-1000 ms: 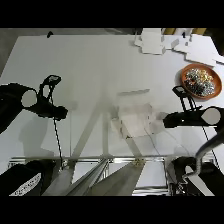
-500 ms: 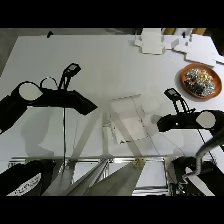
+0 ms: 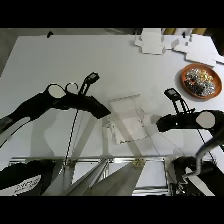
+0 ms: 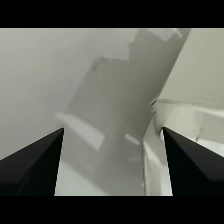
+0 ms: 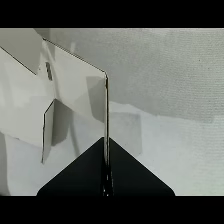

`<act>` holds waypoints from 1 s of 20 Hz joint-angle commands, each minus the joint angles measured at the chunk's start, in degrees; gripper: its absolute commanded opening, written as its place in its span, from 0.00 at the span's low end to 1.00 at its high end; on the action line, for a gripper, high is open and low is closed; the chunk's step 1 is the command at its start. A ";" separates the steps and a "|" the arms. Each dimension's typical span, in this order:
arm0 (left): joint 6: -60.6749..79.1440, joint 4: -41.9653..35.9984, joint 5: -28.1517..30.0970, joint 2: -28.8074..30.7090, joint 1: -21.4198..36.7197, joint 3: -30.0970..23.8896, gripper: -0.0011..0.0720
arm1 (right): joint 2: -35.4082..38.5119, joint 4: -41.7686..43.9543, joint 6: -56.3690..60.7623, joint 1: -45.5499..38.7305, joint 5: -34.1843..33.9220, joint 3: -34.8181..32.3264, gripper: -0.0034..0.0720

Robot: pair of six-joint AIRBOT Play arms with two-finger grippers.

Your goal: Fold the box and place the chain.

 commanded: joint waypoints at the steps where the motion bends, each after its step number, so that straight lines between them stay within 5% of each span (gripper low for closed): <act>1: 9.42 -8.41 -8.04 -7.28 0.02 3.54 0.97 | 0.07 0.04 0.02 0.07 -0.02 -0.02 0.07; 8: 16.46 -12.98 -10.91 -12.55 -0.09 5.86 0.92 | 0.07 0.02 0.00 0.07 -0.07 -0.02 0.07; 10: 16.61 -12.85 -10.95 -12.57 -0.09 5.86 0.54 | 0.07 0.02 0.00 0.07 -0.09 -0.02 0.07; 16: 28.76 -12.02 -10.91 -12.31 -0.09 5.86 0.02 | 0.07 0.13 0.02 0.07 0.07 -0.02 0.07; 18: 35.34 -11.61 -10.86 -11.41 -0.35 5.86 0.02 | 0.09 0.52 -0.04 0.07 0.07 0.31 0.10; 20: 40.92 -8.35 -10.16 -9.68 -1.88 5.88 0.02 | 0.09 0.92 -0.04 0.07 1.33 2.12 0.34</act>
